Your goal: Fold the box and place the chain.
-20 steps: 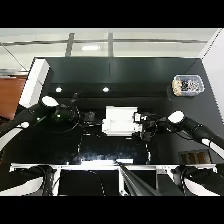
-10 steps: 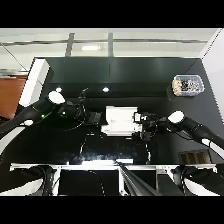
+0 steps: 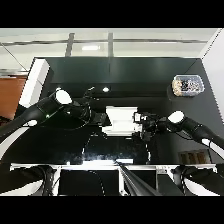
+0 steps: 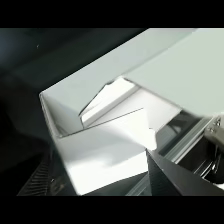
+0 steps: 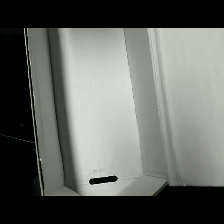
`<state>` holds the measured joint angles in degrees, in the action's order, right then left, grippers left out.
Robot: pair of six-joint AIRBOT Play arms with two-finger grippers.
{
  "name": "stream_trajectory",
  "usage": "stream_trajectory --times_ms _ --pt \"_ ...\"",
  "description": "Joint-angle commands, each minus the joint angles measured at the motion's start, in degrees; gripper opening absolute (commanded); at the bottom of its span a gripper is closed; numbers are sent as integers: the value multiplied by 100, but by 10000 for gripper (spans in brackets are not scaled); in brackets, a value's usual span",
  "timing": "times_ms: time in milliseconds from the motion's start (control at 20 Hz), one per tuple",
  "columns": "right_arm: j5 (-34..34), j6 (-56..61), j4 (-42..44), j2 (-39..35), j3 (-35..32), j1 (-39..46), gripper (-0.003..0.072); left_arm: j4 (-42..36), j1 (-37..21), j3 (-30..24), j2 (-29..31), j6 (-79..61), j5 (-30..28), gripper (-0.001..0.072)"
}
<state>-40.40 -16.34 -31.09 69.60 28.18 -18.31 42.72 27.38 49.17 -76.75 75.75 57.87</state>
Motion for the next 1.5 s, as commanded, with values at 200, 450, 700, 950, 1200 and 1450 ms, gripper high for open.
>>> stream_trajectory --times_ms 200,450,700,950,1200,1450 --pt "0 2 0 2 2 -2 208 81 319 50 -4 695 -262 558" --pt "0 4 2 2 2 -2 208 1071 632 188 -7 1574 -520 557" --pt "0 2 0 2 2 -2 208 1427 828 214 -11 2087 -815 557" --pt "0 4 2 2 2 -2 208 1578 890 216 -22 2529 -975 542" --pt "0 4 2 2 2 -2 208 1668 1019 216 -22 2778 -1034 542" --pt "0 4 2 2 2 -2 208 1709 1097 326 -22 2804 -984 542"
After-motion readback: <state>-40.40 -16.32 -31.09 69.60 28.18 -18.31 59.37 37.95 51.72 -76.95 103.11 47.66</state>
